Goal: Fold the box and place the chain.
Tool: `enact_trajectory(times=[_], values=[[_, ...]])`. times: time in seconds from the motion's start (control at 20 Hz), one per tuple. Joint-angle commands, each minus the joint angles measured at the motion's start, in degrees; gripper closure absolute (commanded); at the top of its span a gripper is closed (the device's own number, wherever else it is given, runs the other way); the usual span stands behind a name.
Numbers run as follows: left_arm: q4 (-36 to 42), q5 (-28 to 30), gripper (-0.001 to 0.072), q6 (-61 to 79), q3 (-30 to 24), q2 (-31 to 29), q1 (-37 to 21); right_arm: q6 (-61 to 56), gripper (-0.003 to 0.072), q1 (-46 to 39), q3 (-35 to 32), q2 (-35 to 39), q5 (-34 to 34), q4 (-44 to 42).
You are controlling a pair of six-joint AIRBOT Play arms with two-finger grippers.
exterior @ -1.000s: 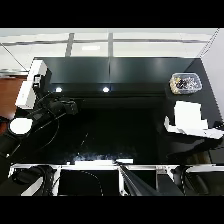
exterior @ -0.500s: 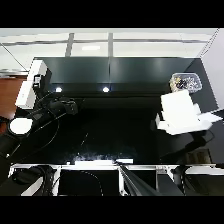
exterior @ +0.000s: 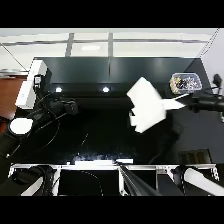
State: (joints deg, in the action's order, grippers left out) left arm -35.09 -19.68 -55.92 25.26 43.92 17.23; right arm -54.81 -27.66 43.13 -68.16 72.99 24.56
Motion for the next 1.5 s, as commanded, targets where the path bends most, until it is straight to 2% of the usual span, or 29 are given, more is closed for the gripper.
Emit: enact_trajectory(times=[0.0,0.1,0.3,0.5,0.6,0.7,0.85,1.1,1.3,1.45], values=[[0.3,-0.4,0.0009,0.0,0.0,0.2,0.8,-3.0,0.067,14.4,-9.6,10.4,-16.0,-5.7],[0.3,-0.5,0.0009,0.0,0.0,0.6,1.9,-4.3,0.067,19.4,-10.8,13.0,-19.5,-5.6],[0.3,-0.5,0.0009,0.0,0.0,2.3,5.0,-6.1,0.067,25.4,-10.8,13.5,-22.0,-5.9],[0.3,-0.5,0.0009,0.0,0.0,3.3,6.7,-6.0,0.067,22.3,-10.8,13.9,-21.4,-4.2],[0.3,-0.4,0.0009,0.0,0.0,3.3,6.7,-6.1,0.067,19.3,-10.8,14.2,-19.2,1.0],[0.3,-0.4,0.0009,0.0,0.0,3.3,6.7,-7.6,0.067,16.8,-10.8,14.2,-17.7,10.3],[0.3,-0.4,0.0009,0.0,0.0,3.3,6.7,-6.8,0.0669,17.6,-10.8,14.2,-16.3,17.8],[0.3,-0.6,0.0009,0.0,0.0,3.3,6.7,4.9,0.067,25.7,-10.8,14.2,-18.2,15.4],[0.2,-3.0,0.0006,-2.4,0.0,3.8,6.7,16.6,0.067,31.8,-14.1,14.9,-21.2,3.5],[0.2,-9.4,0.0006,-10.1,0.0,6.1,6.6,22.9,0.067,33.3,-18.8,18.8,-25.2,-6.3]])
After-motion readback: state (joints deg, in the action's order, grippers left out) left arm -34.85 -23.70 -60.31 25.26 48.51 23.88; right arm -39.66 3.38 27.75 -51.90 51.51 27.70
